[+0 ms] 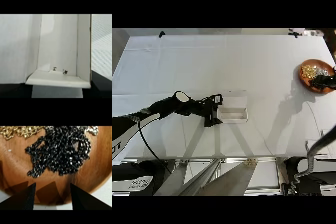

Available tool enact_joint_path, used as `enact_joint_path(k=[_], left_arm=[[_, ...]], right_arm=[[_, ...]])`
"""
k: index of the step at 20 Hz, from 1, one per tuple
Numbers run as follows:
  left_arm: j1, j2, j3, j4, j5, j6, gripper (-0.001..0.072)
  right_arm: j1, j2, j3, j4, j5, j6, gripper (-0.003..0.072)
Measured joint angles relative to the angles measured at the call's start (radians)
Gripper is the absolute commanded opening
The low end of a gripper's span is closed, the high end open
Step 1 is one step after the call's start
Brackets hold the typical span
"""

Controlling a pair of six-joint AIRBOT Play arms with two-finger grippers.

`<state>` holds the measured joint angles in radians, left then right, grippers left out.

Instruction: Fold the box and place the chain.

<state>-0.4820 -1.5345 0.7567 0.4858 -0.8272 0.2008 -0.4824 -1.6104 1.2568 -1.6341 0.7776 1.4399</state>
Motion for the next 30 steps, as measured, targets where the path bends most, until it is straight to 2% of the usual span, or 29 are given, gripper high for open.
enact_joint_path(k=[6, 7, 8, 9, 10, 13, 18, 28, 30], left_arm=[[0.0, 0.0, 0.0, 0.0, 0.0, 0.0, 0.0254], [0.0, 0.0, 0.0, 0.0, 0.0, 0.0, 0.0254], [0.0, 0.0, 0.0, 0.0, 0.0, 0.0, 0.0254], [0.0, 0.0, 0.0, 0.0, 0.0, 0.0, 0.0254], [0.0, 0.0, 0.0, 0.0, 0.0, 0.0, 0.0254], [0.0, 0.0, 0.0, 0.0, 0.0, 0.0, 0.0254], [0.0, 0.0, 0.0, 0.0, 0.0, 0.0, 0.0254], [0.0, 0.0, 0.0, 0.0, 0.0, 0.0, 0.0254], [0.0, 0.0, 0.0, 0.0, 0.0, 0.0, 0.0254]], right_arm=[[-0.002, -0.137, 0.083, -0.06, -0.069, 0.028, 0.0432], [-0.002, -0.153, 0.088, -0.066, -0.09, 0.031, 0.0394], [-0.002, -0.167, 0.091, -0.072, -0.111, 0.034, 0.0292], [-0.002, -0.18, 0.094, -0.074, -0.127, 0.035, 0.0123], [-0.002, -0.189, 0.096, -0.076, -0.13, 0.04, 0.001], [-0.002, -0.196, 0.099, -0.075, -0.13, 0.04, 0.0007], [-0.003, -0.119, 0.097, -0.038, -0.037, 0.041, 0.0007], [-0.003, 0.278, 0.1, 0.113, 0.1, -0.069, 0.0015], [-0.003, 0.304, 0.1, 0.122, 0.121, -0.08, 0.0242]])
